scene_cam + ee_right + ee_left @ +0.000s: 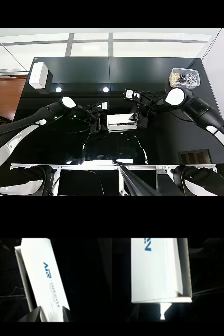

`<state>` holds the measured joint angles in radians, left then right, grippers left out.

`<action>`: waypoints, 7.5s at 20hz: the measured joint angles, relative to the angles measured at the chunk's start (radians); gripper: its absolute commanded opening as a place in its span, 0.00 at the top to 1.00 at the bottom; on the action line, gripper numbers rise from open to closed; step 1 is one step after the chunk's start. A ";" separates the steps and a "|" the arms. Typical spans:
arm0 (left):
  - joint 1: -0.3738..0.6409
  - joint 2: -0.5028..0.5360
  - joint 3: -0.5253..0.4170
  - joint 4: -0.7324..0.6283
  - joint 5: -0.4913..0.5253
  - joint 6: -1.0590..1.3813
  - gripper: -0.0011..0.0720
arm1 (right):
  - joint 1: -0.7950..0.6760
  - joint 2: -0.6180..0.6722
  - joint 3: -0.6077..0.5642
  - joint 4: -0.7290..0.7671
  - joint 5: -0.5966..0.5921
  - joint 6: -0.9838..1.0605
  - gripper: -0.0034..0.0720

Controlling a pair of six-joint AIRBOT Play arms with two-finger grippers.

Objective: Fold the box and place the chain.

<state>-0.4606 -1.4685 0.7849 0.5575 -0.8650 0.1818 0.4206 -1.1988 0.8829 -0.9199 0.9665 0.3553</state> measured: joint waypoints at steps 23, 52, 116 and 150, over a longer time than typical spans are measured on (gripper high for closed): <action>-0.001 0.000 0.000 0.000 0.001 0.000 0.50 | 0.001 -0.027 0.000 -0.016 0.080 -0.001 0.55; -0.001 0.000 0.000 0.003 0.001 -0.003 0.50 | -0.147 -0.053 -0.168 0.483 0.040 0.543 0.94; -0.267 -0.015 0.274 0.248 0.046 -0.657 0.02 | -0.680 0.277 0.019 0.113 0.360 0.666 0.93; 0.460 0.254 0.261 0.852 -0.403 -1.376 0.43 | -0.683 0.277 0.019 0.100 0.363 0.673 0.93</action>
<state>-0.0010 -1.2140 1.0462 1.4094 -1.2682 -1.1942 -0.2623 -0.9222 0.9020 -0.8196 1.3293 1.0279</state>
